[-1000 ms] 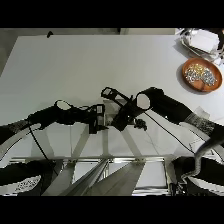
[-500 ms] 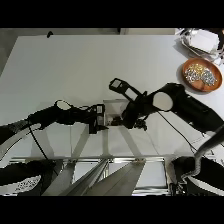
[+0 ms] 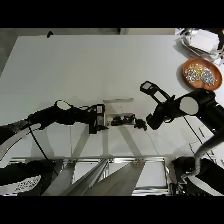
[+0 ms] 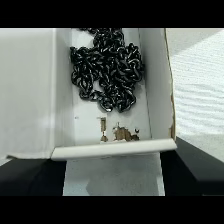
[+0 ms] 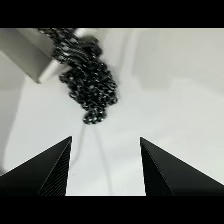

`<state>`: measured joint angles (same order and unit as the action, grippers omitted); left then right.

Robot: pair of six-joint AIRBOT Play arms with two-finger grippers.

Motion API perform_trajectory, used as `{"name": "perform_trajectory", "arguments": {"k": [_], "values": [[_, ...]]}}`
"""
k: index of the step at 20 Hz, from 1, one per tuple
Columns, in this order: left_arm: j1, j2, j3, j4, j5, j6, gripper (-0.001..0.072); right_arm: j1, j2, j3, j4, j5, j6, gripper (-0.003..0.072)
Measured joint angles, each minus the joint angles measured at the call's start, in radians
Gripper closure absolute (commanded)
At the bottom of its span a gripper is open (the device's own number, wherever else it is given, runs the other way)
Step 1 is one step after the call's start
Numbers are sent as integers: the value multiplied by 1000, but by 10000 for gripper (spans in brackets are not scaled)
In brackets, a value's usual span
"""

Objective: Fold the box and place the chain.

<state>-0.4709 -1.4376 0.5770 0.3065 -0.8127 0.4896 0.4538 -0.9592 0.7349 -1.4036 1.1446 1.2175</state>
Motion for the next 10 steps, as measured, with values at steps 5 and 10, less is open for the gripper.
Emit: {"name": "perform_trajectory", "arguments": {"k": [5,10], "values": [[0,0,0,0,0,0,499,-34,-32,-142,13,-187,-47,305],[0,0,0,0,0,0,499,-34,-106,-174,68,-290,-101,306]]}}
